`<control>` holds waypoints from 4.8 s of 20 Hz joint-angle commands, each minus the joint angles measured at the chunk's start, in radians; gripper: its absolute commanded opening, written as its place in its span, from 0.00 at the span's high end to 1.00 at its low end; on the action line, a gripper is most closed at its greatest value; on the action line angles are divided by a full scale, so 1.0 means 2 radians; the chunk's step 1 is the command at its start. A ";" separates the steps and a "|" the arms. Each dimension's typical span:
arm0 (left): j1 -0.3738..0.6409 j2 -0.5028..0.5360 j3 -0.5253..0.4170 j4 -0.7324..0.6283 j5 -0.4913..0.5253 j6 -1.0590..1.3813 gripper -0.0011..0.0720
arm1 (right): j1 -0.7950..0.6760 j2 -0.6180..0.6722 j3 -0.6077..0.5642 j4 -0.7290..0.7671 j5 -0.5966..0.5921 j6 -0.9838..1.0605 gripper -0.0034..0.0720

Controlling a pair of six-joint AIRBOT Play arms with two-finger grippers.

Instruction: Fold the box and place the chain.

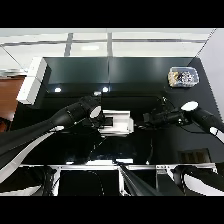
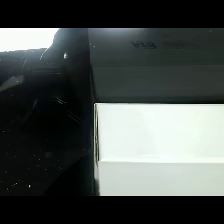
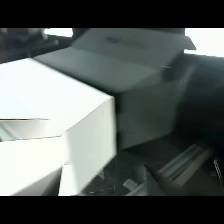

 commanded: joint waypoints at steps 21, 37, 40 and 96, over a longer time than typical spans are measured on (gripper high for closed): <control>0.000 0.000 0.000 -0.002 0.000 0.000 0.95 | 0.209 -0.007 0.123 -0.265 -0.078 0.311 0.40; 0.001 0.000 0.000 -0.002 0.000 0.000 0.95 | 0.310 -0.067 0.200 -0.458 -0.026 0.524 0.40; 0.000 0.000 0.000 -0.002 0.000 0.000 0.95 | 0.320 -0.090 0.229 -0.470 -0.010 0.545 0.40; 0.001 0.000 0.000 0.000 0.002 0.000 0.95 | -0.064 -0.053 0.294 -0.624 -0.099 0.505 0.08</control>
